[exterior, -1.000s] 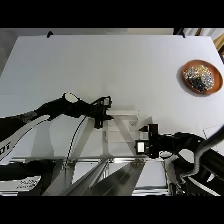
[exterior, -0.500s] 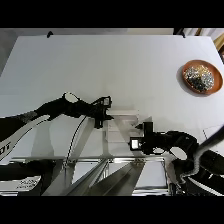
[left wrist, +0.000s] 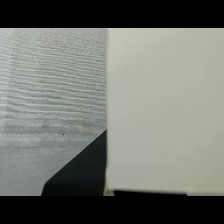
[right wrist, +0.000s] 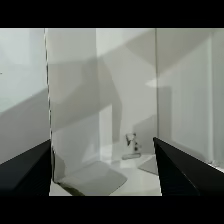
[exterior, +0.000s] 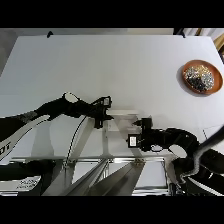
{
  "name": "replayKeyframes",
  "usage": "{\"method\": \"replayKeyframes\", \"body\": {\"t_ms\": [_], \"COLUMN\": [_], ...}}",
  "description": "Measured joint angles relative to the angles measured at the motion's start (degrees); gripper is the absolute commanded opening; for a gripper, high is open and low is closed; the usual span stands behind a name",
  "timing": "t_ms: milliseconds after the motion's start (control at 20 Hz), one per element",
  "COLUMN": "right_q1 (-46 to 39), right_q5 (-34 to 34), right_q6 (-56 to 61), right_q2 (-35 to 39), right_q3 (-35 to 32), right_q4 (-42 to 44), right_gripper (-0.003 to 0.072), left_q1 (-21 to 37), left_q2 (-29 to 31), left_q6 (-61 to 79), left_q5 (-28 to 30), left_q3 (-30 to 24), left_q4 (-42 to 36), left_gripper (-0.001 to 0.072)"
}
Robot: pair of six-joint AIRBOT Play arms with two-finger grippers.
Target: Fold the box and place the chain.
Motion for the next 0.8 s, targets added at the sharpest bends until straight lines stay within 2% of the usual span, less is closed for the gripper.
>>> {"method": "replayKeyframes", "body": {"t_ms": [350,800], "right_q1": [-8.02,-13.79], "right_q5": [5.57,6.88], "right_q6": [-0.42,-8.02], "right_q2": [0.00,-0.02], "right_q3": [2.97,3.54], "right_q4": [3.17,10.56], "right_gripper": [0.0661,0.0661], "left_q1": [0.00,0.00], "left_q2": [0.00,0.00], "left_q6": [-0.09,0.00], "left_q5": [0.02,0.04], "left_q3": [0.00,0.00], "left_q4": [-0.02,-0.02], "left_gripper": [0.0012,0.0012]}}
